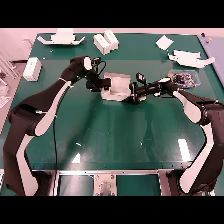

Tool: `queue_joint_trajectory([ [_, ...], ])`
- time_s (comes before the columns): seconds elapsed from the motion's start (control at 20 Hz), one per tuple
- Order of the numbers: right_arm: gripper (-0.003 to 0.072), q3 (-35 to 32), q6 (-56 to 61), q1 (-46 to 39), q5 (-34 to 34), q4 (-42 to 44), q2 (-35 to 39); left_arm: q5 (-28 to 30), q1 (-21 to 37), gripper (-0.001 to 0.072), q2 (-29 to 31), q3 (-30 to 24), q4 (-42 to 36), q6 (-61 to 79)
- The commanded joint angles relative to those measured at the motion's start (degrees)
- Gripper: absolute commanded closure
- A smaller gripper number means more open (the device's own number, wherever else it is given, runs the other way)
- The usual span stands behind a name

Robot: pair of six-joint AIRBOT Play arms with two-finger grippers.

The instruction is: Fold the box and place the chain.

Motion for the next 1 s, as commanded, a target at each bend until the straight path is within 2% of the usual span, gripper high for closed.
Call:
queue_joint_trajectory([
  [0.0,0.0130,0.0,0.0,0.0,0.0,0.0,0.0,-0.7,-0.3,0.0172,0.0,0.5,0.3,0.5],
  [0.35,0.0130,0.0,0.0,0.0,0.0,0.0,0.0,0.0,-0.3,0.0173,0.0,0.5,1.9,0.0],
  [0.6,0.0130,0.0,0.0,0.0,0.0,0.0,0.0,1.4,-1.3,0.0173,0.0,0.5,8.0,-3.2],
  [0.95,0.0130,0.0,0.0,0.0,0.0,0.0,0.0,0.5,-3.4,0.0173,-1.2,1.7,10.6,-4.1],
])
